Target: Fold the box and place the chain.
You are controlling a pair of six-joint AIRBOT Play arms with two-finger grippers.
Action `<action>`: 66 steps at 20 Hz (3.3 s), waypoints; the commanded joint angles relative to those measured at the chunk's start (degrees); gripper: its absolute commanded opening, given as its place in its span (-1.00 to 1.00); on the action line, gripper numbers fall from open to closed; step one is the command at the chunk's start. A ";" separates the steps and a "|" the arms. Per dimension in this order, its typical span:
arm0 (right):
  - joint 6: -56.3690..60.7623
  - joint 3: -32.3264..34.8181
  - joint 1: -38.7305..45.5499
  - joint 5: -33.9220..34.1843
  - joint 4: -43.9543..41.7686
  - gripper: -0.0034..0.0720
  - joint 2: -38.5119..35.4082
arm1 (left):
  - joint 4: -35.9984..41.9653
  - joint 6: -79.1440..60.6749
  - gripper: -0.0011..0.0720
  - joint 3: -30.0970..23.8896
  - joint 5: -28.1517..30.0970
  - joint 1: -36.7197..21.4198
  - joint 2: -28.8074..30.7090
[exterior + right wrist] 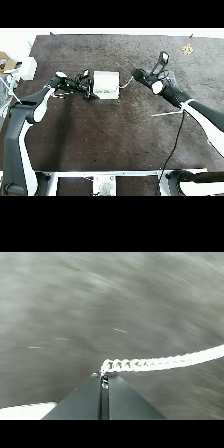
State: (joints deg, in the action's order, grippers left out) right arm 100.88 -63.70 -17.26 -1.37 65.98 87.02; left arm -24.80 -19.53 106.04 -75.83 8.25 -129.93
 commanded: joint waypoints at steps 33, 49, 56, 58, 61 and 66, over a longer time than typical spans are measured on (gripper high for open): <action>-0.85 -18.58 -15.91 -2.91 15.37 -0.91 -6.25 | 0.00 -0.02 0.00 0.02 0.02 0.02 -0.02; -11.78 -20.74 -10.60 -25.24 16.96 -0.47 4.28 | 0.00 -0.02 0.00 0.02 0.00 0.02 -0.02; -53.70 -33.14 5.95 -41.35 -22.62 -0.55 14.67 | 0.00 -0.02 0.00 0.02 0.00 0.02 -0.02; -60.70 -35.34 9.11 -45.64 -29.68 -0.73 18.51 | 0.00 -0.02 0.00 0.02 0.00 0.02 -0.02; -72.04 -35.93 10.80 -49.31 -38.88 -0.75 22.84 | 0.00 -0.02 0.00 0.02 0.00 0.02 -0.02; -88.72 -35.43 10.23 -51.93 -47.84 -0.91 25.49 | 0.00 -0.02 0.00 0.02 0.00 0.02 -0.02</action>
State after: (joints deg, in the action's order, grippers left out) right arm 23.99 -99.13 -7.33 -50.17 26.41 110.85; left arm -24.77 -19.53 106.04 -75.83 8.25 -129.93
